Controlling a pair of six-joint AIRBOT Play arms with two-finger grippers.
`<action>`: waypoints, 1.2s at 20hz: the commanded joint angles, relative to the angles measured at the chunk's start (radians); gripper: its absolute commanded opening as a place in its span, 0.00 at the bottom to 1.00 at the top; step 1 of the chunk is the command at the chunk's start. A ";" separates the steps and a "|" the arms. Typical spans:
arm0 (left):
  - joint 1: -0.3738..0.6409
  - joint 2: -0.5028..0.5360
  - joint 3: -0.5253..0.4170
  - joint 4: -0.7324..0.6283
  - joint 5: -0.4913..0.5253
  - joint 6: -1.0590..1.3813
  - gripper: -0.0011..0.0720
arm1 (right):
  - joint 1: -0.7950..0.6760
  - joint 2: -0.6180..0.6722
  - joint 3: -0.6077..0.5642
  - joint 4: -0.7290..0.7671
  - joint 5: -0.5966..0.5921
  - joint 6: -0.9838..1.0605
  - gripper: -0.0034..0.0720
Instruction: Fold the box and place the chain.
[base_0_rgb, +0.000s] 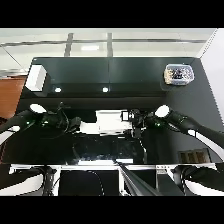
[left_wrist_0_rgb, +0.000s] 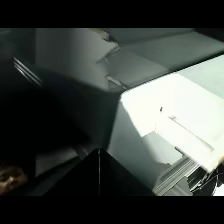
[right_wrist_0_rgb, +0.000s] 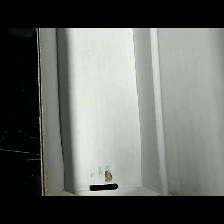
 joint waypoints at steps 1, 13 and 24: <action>-0.075 -0.056 0.034 -0.019 0.008 0.040 0.05 | 0.000 -0.001 0.001 0.001 0.000 0.000 0.13; -0.104 -0.058 0.200 -0.029 -0.180 0.108 0.89 | 0.000 -0.001 0.001 0.001 0.000 0.000 0.13; -0.338 -0.040 0.369 0.200 -0.091 -0.287 0.63 | 0.000 -0.001 0.001 0.001 -0.002 0.000 0.13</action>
